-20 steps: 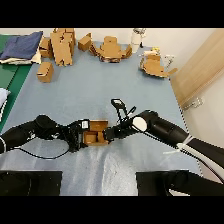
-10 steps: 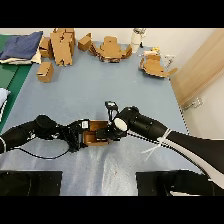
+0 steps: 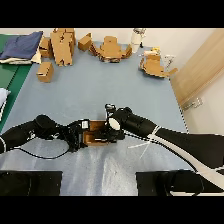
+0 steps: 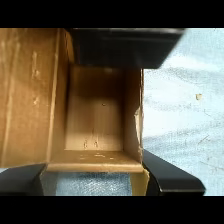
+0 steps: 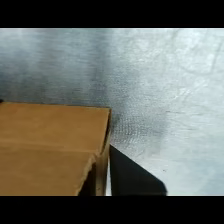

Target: Fold the box.

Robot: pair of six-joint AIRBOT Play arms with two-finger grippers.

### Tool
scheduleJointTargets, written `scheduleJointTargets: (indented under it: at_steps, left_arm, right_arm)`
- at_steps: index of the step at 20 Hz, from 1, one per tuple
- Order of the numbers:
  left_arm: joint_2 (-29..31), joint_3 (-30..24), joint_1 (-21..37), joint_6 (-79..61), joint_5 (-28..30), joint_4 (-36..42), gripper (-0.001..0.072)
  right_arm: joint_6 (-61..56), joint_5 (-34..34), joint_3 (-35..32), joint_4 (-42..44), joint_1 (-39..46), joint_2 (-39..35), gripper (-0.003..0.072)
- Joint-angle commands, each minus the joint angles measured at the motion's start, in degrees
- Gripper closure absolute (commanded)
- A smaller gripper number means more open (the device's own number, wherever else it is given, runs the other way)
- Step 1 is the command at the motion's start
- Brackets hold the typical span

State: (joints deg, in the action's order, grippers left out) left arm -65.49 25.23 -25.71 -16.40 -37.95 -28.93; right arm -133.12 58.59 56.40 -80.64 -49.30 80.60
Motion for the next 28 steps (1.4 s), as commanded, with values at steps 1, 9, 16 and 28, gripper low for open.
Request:
scheduleJointTargets:
  at_steps: [1, 9, 16, 28]
  left_arm:
    - [0.0, -0.04, -0.02, -0.02, 0.09, -0.02, 0.024]
    - [0.0, -0.04, -0.02, -0.02, 0.07, -0.02, 0.024]
    - [0.0, -0.04, -0.02, -0.02, 0.07, -0.02, 0.024]
    - [0.0, -0.04, -0.02, -0.02, 0.07, -0.02, 0.024]
  right_arm:
    - [-1.46, -1.05, 0.2, -1.38, 0.0, 0.57, 0.0597]
    - [-0.79, -3.13, 0.44, -0.35, -0.11, 0.46, 0.0497]
    - [-1.36, 7.04, 4.52, -3.91, 0.9, -1.62, 0.0379]
    - [-3.58, 12.26, 4.24, -9.79, 0.83, -1.97, 0.0545]
